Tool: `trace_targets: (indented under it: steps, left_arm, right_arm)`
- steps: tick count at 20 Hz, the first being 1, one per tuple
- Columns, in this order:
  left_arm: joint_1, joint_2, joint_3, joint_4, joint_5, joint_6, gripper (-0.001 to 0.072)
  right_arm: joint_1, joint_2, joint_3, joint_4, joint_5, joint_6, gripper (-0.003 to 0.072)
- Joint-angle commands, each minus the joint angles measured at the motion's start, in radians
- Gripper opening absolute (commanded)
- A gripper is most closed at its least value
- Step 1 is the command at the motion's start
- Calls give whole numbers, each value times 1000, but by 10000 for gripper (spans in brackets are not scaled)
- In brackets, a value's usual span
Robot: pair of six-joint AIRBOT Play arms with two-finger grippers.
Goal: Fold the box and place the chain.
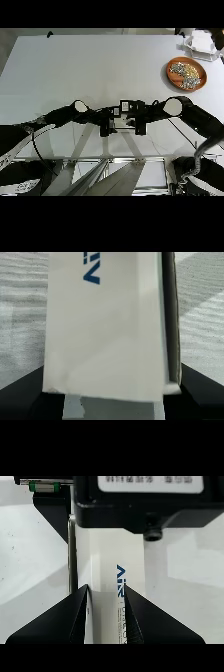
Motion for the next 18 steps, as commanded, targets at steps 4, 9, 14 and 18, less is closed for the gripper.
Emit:
trace_targets:
  steps: [4, 9, 14, 18]
  left_arm:
    - [0, 0, 0, 1, 0, 2, 435]
    - [0, 0, 0, 1, 0, 2, 435]
    - [0, 0, 0, 1, 0, 2, 435]
    - [0, 0, 0, 1, 0, 2, 435]
  right_arm:
    - [0, 1, -39, -1, -2, 1, 224]
    - [0, 1, -45, 53, 0, 1, 235]
    - [0, 18, -45, 53, -6, 0, 343]
    - [0, 72, -45, 53, -81, 0, 344]
